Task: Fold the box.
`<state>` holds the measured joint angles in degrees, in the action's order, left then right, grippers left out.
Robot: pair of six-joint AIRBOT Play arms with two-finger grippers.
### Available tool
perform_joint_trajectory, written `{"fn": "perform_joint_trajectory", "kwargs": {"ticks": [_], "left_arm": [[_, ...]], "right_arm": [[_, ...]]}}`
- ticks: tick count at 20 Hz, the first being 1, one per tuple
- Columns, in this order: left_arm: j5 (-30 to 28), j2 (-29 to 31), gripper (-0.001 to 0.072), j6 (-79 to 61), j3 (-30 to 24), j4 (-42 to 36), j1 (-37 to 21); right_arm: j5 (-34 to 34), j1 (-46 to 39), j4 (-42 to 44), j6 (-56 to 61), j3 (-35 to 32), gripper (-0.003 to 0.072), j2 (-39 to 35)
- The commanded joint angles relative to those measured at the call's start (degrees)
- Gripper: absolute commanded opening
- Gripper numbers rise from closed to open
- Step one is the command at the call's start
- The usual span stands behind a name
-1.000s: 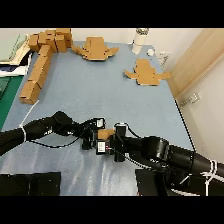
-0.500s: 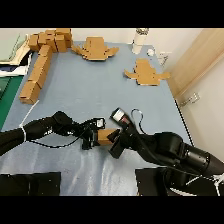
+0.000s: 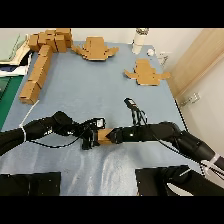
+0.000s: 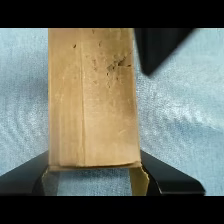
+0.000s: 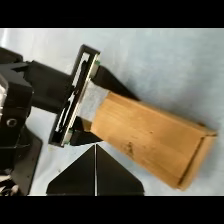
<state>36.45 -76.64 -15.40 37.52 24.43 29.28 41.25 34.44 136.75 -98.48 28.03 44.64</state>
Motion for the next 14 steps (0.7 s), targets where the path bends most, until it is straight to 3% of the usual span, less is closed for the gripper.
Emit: {"fn": "perform_joint_trajectory", "kwargs": {"ticks": [1,5,14], "left_arm": [[0.0,0.0,0.0475,0.0,0.0,0.0,0.0],[0.0,0.0,0.0475,0.0,0.0,0.0,0.0],[0.0,0.0,0.0475,0.0,0.0,0.0,0.0]], "right_arm": [[3.9,-2.3,18.1,-19.0,-0.5,0.0000,4.2],[7.6,-2.3,21.7,-30.0,-0.5,0.0000,4.7],[6.3,-2.6,20.7,-34.0,3.1,0.0004,8.5]]}}
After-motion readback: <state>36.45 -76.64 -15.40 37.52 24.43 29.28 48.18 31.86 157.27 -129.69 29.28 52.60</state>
